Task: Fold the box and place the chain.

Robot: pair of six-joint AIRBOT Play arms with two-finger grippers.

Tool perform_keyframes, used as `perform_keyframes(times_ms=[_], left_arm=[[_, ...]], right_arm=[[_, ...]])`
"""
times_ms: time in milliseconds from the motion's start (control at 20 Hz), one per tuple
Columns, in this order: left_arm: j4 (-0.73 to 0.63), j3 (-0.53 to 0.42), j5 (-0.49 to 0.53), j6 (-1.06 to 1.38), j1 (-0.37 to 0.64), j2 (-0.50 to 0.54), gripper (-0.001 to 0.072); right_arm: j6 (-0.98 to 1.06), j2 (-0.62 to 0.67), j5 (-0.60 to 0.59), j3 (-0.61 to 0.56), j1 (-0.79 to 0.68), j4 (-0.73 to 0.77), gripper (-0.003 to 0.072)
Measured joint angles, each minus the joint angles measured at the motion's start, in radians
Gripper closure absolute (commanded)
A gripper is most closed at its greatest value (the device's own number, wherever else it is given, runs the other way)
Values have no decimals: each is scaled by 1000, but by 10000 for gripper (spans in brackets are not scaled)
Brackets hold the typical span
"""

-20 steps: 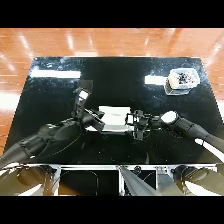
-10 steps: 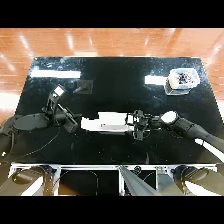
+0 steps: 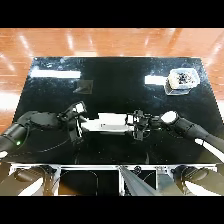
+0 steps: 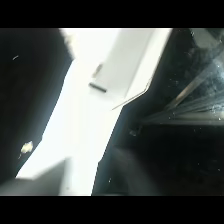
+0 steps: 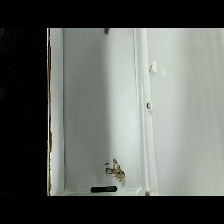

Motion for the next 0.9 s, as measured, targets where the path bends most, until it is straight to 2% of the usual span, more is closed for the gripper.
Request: perform_keyframes(times_ms=[150,250,600,900], left_arm=[[18,0,-69,39,-71,-52,105],[27,0,-114,60,-101,-82,166],[37,1,-261,83,-130,-139,164],[21,19,-294,83,-133,-170,164]], right_arm=[[0,0,0,0,0,0,131],[0,0,0,0,0,0,131],[0,0,0,0,0,0,130],[0,0,0,0,0,0,131]])
